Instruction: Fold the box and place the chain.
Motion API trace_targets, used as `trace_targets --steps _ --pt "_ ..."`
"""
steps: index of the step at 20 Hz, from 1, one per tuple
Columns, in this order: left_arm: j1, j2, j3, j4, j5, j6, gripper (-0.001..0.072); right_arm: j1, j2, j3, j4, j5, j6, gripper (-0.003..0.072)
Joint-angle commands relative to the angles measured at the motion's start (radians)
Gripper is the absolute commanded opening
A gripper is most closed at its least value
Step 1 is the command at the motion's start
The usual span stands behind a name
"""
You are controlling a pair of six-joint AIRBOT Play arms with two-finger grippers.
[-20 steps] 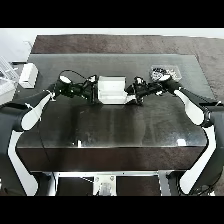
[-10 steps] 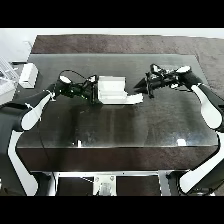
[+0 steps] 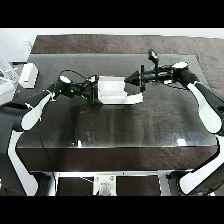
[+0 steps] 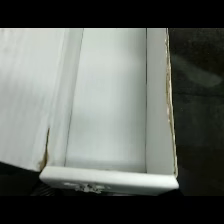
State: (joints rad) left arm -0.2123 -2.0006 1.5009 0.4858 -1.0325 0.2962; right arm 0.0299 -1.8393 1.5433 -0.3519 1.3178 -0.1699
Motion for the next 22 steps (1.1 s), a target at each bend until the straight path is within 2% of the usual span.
trace_targets --steps 1,7,10,15,19,22 --pt "0.0 0.0 0.0 0.0 0.0 0.0 0.0519 0.067 -0.006 0.008 -0.104 -0.143 0.043 0.0004" --pt "0.0 0.0 0.0 0.0 0.0 0.0 0.0519 0.071 -0.066 0.096 -0.143 -0.183 0.104 0.0004" --pt "0.0 0.0 0.0 0.0 0.0 0.0 0.0519 0.079 -0.108 0.133 -0.212 -0.209 0.153 0.0004" --pt "0.0 0.0 0.0 0.0 0.0 0.0 0.0519 0.098 -0.165 0.15 -0.323 -0.183 0.22 0.0004" --pt "0.0 0.0 0.0 0.0 0.0 0.0 0.0519 0.104 -0.148 0.151 -0.343 -0.179 0.146 0.0004" --pt "0.0 0.0 0.0 0.0 0.0 0.0 0.0519 0.099 -0.077 0.151 -0.31 -0.18 0.119 0.0002"
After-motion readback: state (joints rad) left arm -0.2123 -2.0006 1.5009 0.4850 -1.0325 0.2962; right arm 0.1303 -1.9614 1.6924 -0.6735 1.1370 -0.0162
